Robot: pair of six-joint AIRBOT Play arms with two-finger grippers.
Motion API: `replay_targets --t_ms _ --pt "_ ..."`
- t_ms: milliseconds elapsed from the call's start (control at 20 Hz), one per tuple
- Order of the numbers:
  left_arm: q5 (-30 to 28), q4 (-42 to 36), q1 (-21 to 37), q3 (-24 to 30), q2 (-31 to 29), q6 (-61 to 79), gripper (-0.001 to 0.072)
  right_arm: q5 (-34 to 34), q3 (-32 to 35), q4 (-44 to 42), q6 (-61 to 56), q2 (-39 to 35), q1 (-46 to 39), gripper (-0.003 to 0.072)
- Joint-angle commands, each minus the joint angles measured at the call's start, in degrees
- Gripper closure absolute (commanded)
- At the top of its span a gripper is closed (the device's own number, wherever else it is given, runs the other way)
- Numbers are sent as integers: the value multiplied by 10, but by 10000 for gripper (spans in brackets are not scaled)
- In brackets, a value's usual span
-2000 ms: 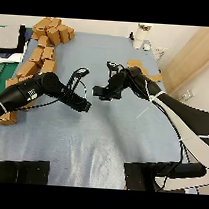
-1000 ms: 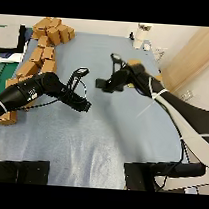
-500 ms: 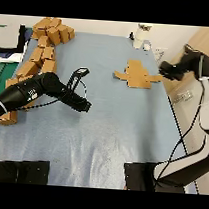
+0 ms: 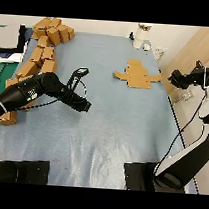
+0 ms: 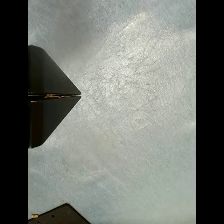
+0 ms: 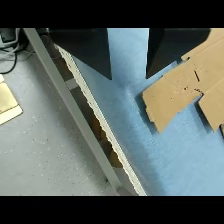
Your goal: Fold the box.
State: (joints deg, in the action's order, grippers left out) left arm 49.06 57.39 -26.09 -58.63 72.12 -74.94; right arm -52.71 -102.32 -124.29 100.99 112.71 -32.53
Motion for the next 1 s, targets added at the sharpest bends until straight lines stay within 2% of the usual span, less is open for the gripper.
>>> replay_targets --t_ms 0,200,500,550,600,700,750,950 --pt "0 0 0 0 0 0 699 -4 -47 -21 32 52 14 344" --pt "0 0 0 0 0 0 699 -16 -106 -32 32 102 32 344" --pt "0 0 0 0 0 0 699 -14 -126 -42 42 109 50 360" --pt "0 0 0 0 0 0 699 -23 -132 -44 42 109 52 425" --pt "0 0 0 0 0 0 699 -35 -140 -48 47 109 54 435" --pt "0 0 0 0 0 0 699 -62 -146 -58 55 104 61 580" --pt "0 0 0 0 0 0 699 -76 -146 -65 68 100 65 680" --pt "0 0 0 0 0 0 699 -128 -145 -73 90 78 85 686"
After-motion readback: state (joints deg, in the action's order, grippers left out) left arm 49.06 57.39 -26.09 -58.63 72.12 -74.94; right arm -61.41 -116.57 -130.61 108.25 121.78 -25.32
